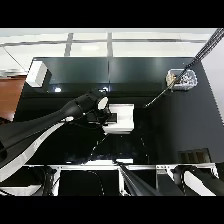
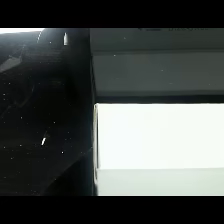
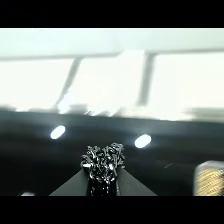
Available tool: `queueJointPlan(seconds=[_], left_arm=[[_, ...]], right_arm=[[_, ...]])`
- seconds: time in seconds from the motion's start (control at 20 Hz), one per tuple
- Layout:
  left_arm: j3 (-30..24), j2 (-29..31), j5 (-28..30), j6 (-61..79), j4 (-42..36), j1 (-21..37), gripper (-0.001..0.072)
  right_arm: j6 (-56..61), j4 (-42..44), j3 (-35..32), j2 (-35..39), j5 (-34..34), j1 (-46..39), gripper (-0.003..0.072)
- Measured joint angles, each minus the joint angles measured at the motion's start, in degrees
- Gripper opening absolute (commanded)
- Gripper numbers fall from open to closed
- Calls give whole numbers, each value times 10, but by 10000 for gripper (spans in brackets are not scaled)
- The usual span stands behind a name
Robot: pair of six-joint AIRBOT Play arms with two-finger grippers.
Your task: Fold the box and place the chain.
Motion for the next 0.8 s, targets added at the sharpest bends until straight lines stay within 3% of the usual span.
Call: queueJointPlan(seconds=[0.4, 0.8], left_arm=[[0, 0, 0, 0, 0, 0, 29], [0, 0, 0, 0, 0, 0, 29]], right_arm=[[-14, 162, -8, 11, 113, 23, 13], [-24, 180, -22, -1, 90, 137, 13]])
